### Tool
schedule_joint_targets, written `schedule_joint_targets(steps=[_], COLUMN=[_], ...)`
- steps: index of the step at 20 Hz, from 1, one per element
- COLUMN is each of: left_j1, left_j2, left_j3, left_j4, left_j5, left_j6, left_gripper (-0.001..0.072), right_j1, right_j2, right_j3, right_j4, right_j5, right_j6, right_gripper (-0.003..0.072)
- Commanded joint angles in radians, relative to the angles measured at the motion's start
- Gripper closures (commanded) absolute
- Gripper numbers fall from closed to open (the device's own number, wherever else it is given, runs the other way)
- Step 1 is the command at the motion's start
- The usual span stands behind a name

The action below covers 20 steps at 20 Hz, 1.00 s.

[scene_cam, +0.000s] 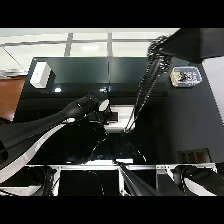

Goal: Fold the box and place the chain.

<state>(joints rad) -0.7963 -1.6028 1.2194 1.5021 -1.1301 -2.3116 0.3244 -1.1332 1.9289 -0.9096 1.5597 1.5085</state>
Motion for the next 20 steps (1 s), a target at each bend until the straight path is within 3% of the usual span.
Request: schedule_joint_targets(steps=[1,10,16,20], left_j1=[0.000,0.000,0.000,0.000], left_j2=[0.000,0.000,0.000,0.000], left_j3=[0.001,0.001,0.001,0.001], left_j4=[0.000,0.001,0.000,0.001], left_j5=[0.000,0.001,0.003,0.003], left_j6=[0.000,0.000,0.000,0.000], left_gripper=[0.0684,0.0684,0.0684,0.0683], right_j1=[0.061,0.082,0.083,0.083], right_j2=[-0.058,-0.068,-0.068,-0.068], right_j3=[-0.002,-0.195,-0.365,-0.491], right_j4=[-0.008,-0.176,-0.074,-0.098], right_j5=[-0.017,0.002,-0.076,-0.104], right_j6=[-0.006,0.002,-0.027,-0.037], right_gripper=[0.0672,0.0672,0.0672,0.0672])
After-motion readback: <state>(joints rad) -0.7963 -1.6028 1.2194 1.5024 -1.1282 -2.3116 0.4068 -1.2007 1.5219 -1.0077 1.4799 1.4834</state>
